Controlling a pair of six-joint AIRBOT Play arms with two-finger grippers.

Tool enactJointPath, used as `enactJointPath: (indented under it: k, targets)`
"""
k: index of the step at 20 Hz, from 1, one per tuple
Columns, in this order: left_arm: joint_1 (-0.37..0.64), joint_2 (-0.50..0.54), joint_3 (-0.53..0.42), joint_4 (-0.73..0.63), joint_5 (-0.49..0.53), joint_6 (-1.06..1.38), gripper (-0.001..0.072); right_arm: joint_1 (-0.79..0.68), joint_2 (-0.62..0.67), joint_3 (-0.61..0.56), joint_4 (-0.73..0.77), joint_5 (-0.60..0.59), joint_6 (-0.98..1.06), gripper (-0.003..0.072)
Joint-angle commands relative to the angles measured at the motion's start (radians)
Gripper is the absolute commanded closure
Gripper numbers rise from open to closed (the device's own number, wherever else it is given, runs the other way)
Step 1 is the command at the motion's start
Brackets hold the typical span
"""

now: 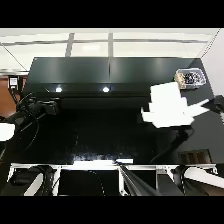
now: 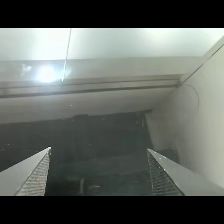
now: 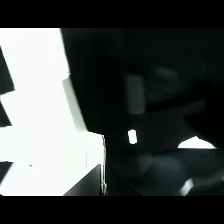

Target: Fold the box and place the chain.

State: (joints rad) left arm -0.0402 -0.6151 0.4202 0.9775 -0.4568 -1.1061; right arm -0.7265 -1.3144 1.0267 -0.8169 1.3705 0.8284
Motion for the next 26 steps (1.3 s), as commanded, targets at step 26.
enactJointPath:
  k: [26]
  targets:
    - [-0.212,-1.075,0.631,-0.569,-0.855,0.326,0.0017,0.794,0.593,-0.671,0.344,-0.631,-0.032,0.0664]
